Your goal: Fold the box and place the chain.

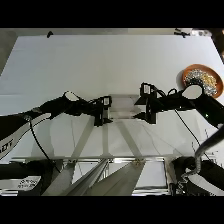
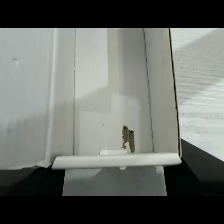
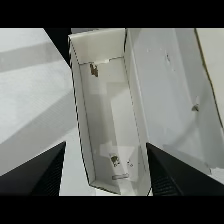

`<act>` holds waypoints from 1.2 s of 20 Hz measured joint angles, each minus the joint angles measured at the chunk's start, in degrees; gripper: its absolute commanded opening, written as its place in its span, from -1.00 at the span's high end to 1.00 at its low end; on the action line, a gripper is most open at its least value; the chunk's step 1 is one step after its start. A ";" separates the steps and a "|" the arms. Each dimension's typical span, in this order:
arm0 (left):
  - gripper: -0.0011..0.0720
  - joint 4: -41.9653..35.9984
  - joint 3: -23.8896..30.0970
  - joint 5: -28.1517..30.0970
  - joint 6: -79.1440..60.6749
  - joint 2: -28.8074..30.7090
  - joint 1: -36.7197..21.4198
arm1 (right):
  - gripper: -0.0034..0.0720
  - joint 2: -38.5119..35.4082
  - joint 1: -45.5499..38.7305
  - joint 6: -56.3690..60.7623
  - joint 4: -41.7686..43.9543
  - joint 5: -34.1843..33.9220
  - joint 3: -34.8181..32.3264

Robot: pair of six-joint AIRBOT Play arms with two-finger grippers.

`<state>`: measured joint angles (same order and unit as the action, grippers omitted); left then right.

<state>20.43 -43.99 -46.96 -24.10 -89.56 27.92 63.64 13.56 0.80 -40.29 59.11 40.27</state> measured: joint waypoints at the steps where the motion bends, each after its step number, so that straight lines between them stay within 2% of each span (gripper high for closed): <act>1: 0.11 0.04 0.00 0.02 -0.02 0.00 0.00 | 0.04 0.00 0.00 -0.02 0.11 -0.02 0.00; 2: 0.11 0.07 0.00 0.02 -0.04 0.02 0.00 | 0.79 0.00 0.00 -0.04 0.72 -0.11 0.00; 3: 0.11 0.09 0.00 0.02 -0.04 0.02 0.00 | 0.86 0.00 0.00 -0.02 1.79 -0.31 0.00; 6: 0.11 0.11 0.00 0.02 -0.02 0.02 0.00 | 0.86 0.00 0.55 -0.22 6.29 -3.26 0.00; 10: 0.11 0.11 0.00 0.00 0.02 0.00 0.00 | 0.86 0.94 3.30 2.58 10.01 -16.55 0.00; 13: 0.11 0.11 0.00 0.00 0.07 0.02 0.00 | 0.86 4.48 4.52 7.61 9.97 -23.98 0.00; 15: 0.11 0.11 0.00 0.00 0.07 0.02 0.00 | 0.86 7.54 4.90 14.14 6.86 -27.15 0.00; 19: 0.11 0.02 0.00 -0.02 0.11 0.02 0.00 | 0.86 10.47 5.18 24.13 0.55 -28.48 0.07; 24: 0.11 0.17 0.00 -0.26 0.07 0.00 0.02 | 0.86 10.84 5.22 28.04 -2.38 -25.75 0.09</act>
<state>20.60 -43.99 -47.22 -24.03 -89.56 27.94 74.48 18.79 28.84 -42.68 33.36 40.36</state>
